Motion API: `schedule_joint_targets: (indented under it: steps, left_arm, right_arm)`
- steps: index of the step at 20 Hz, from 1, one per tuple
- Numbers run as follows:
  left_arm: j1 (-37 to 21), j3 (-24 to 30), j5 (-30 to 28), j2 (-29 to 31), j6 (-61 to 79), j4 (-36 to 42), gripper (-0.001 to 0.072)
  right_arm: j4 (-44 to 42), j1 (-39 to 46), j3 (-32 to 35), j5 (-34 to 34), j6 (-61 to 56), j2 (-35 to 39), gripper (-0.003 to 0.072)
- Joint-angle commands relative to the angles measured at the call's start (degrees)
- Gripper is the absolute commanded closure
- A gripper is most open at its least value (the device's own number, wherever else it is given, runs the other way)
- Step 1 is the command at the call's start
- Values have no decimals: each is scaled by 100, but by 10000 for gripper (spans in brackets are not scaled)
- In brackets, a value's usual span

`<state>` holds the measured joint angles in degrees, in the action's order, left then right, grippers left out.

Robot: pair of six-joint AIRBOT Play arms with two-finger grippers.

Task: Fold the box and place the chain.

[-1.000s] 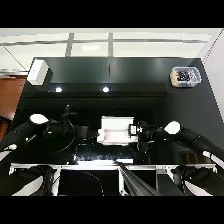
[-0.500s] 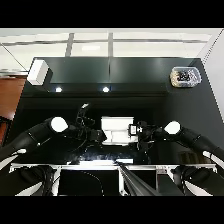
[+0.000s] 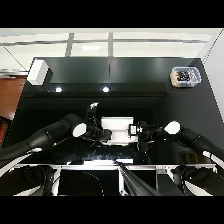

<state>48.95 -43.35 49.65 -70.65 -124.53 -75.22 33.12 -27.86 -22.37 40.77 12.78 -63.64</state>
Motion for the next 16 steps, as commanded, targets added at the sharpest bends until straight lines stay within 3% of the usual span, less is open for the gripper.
schedule_joint_targets:
  steps: [1, 2, 4, 13, 15, 16]
  left_arm:
    - [251, -505, 713, -409, -1021, -734, 230]
    - [319, -579, 785, -485, -1130, -811, 241]
    - [442, -691, 780, -588, -1246, -953, 352]
    - [466, -752, 649, -839, -1543, -938, 355]
    - [474, -752, 649, -883, -1543, -879, 393]
    - [479, -767, 649, -883, -1541, -872, 447]
  right_arm:
    - [0, -7, 2, 0, -2, -2, 157]
    - [0, -7, 2, 0, -2, -2, 157]
    - [2, -7, 2, 2, -2, -2, 157]
    - [2, -7, 2, 0, -2, -2, 157]
    - [2, -7, 2, 0, -2, -2, 158]
    - [2, -7, 2, 0, -2, -2, 157]
